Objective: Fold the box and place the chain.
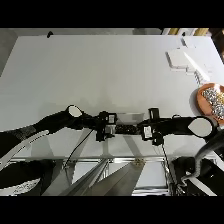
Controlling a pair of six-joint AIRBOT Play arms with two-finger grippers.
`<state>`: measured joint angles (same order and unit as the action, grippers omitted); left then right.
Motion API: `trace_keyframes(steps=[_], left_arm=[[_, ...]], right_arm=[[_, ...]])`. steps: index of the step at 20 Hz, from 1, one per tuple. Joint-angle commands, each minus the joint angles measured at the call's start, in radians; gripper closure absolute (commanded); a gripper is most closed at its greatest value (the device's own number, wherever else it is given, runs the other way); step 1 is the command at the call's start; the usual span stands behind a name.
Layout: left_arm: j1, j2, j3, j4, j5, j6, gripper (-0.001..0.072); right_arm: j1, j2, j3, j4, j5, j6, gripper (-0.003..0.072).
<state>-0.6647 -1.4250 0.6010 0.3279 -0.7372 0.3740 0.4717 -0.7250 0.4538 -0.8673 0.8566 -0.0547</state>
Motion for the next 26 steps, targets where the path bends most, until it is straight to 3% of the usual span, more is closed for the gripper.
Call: trace_keyframes(steps=[1,4,7,10,13,19,22,24,26], left_arm=[[0.000,0.001,0.000,0.000,0.000,0.000,0.0438],[0.000,0.001,0.000,0.000,0.000,0.000,0.0438],[0.000,0.001,0.000,0.000,0.000,0.000,0.0438],[0.000,0.001,0.000,0.000,0.000,0.000,0.0438],[0.000,0.001,0.000,0.000,0.000,0.000,0.0438],[0.000,0.001,0.000,0.000,0.000,0.000,0.0438],[0.000,0.001,0.000,0.000,0.000,0.000,0.0438],[0.000,0.001,0.000,0.000,0.000,0.000,0.0438],[0.000,0.001,0.000,0.000,0.000,0.000,0.0438]], right_arm=[[0.145,-0.016,0.001,0.151,-0.190,-0.003,0.0671],[0.235,-0.077,0.001,0.158,-0.292,-0.002,0.0671],[0.244,-0.129,0.001,0.157,-0.298,-0.003,0.0659],[0.243,-0.119,0.016,0.111,-0.284,-0.002,0.0495],[0.206,-0.066,0.071,-0.080,-0.135,0.066,0.0495],[-0.113,-0.002,0.082,-0.317,0.267,0.182,0.0537],[-0.245,-0.021,0.030,-0.303,0.246,0.109,0.0535],[-0.251,-0.047,-0.002,-0.251,0.217,0.020,0.0538],[-0.251,-0.092,-0.013,-0.150,0.187,-0.056,0.0590]])
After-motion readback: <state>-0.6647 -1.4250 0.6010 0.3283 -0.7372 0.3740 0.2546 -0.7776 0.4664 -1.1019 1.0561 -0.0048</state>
